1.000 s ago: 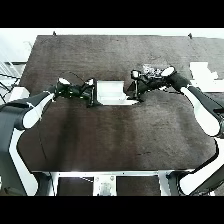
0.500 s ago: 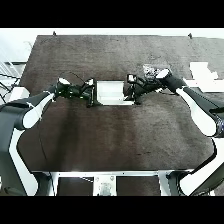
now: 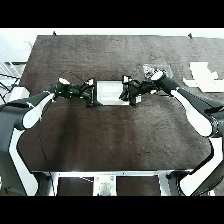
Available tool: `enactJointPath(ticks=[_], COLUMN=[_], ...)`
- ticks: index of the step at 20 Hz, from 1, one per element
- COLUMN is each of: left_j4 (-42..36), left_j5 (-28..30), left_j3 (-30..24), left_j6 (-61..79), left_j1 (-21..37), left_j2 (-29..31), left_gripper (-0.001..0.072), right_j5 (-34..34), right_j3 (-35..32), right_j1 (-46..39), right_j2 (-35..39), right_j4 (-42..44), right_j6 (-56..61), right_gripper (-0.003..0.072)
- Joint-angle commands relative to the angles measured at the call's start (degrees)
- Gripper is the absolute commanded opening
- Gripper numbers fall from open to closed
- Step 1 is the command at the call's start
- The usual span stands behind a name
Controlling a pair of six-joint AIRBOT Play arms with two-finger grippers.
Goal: Fold the box and place the chain.
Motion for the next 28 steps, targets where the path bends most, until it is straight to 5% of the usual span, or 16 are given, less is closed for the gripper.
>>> enactJointPath(ticks=[1, 3, 4, 6, 7, 13, 15, 20, 28], left_j4=[0.0, 0.0, 0.0, 0.0, 0.0, 0.0, 0.0, 0.0, 0.0], left_j5=[0.0, 0.0, 0.0, 0.0, 0.0, 0.0, 0.0, 0.0, 0.0], left_j3=[0.0, 0.0, 0.0, 0.0, 0.0, 0.0, 0.0, 0.0, 0.0], left_j6=[-0.1, -0.1, -0.1, -0.1, -0.1, -0.1, -0.1, -0.1, -0.1], left_j1=[0.0, 0.0, 0.0, 0.0, 0.0, 0.0, 0.0, 0.0, 0.0], left_j2=[0.0, 0.0, 0.0, 0.0, 0.0, 0.0, 0.0, 0.0, 0.0], left_gripper=[0.0515, 0.0515, 0.0515, 0.0516, 0.0516, 0.0515, 0.0515, 0.0515, 0.0515], right_j5=[-0.7, -0.9, -0.9, -1.2, -1.2, -1.2, -0.7, 4.1, 5.2], right_j3=[-0.1, -0.1, -0.1, -0.1, -0.1, -0.1, -0.1, -0.1, 0.0], right_j1=[0.4, 0.4, 0.4, 0.4, 0.4, -0.4, -1.0, -3.5, -10.7], right_j2=[-0.6, -0.6, -0.6, -0.6, -0.6, -0.6, -0.5, 0.9, 11.4], right_j4=[0.5, 0.5, 0.5, 0.6, 0.6, 0.5, 0.2, -4.5, -6.2], right_j6=[0.0, 0.0, -0.4, -0.4, -0.4, 0.4, 1.6, 5.3, 25.2], right_gripper=[0.0159, 0.0161, 0.0232, 0.0499, 0.0547, 0.0572, 0.0364, 0.0015, 0.0013])
